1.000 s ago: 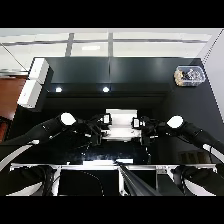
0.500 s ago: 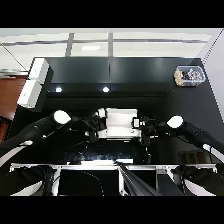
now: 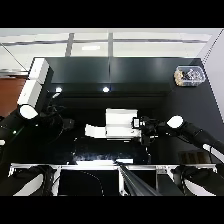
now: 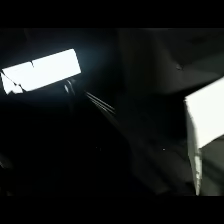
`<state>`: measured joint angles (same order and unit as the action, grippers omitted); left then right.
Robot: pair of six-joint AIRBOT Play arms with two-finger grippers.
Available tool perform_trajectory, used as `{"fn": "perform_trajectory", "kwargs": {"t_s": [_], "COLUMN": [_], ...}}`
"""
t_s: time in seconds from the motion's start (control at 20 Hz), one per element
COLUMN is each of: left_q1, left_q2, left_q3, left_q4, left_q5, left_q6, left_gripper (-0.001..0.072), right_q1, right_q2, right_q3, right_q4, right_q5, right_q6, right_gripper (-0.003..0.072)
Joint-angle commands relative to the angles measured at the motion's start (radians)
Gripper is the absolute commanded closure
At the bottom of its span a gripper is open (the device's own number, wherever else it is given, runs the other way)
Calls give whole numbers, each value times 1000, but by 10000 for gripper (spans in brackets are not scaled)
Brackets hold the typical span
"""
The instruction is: Fold the box and place the chain.
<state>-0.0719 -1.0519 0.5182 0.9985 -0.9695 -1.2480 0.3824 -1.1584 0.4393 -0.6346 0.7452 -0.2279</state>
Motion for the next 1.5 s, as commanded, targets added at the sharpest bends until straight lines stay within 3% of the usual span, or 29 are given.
{"fn": "perform_trajectory", "kwargs": {"t_s": [0.0, 0.35, 0.6, 0.8, 0.85, 0.95, 1.0, 1.2, 1.45], "left_q1": [53, -90, -192, -203, -203, -203, -203, -235, -350], "left_q2": [-30, -223, -234, -230, -228, -225, -225, -225, -225], "left_q3": [-63, -58, -19, 18, 38, 84, 109, 172, 192], "left_q4": [-79, -505, -489, -454, -443, -418, -403, -402, -266], "left_q5": [-49, -42, -10, -41, -64, -134, -166, -179, -47], "left_q6": [-193, 145, 148, 146, 158, 197, 196, 181, 64], "left_gripper": [678, 681, 681, 661, 553, 127, 13, 13, 14], "right_q1": [0, 0, 0, 0, 0, 0, 0, 0, 0], "right_q2": [0, 0, 0, 0, 0, 0, 0, 0, 0], "right_q3": [0, 0, 0, 0, 0, 0, 0, 0, 0], "right_q4": [0, 0, -2, -1, -2, -2, -1, -1, -2], "right_q5": [0, 0, -10, -16, -16, -16, -16, -16, -14], "right_q6": [0, -1, -1, -1, -1, -1, -1, -1, -1], "right_gripper": [207, 206, 206, 206, 206, 206, 206, 206, 206]}}
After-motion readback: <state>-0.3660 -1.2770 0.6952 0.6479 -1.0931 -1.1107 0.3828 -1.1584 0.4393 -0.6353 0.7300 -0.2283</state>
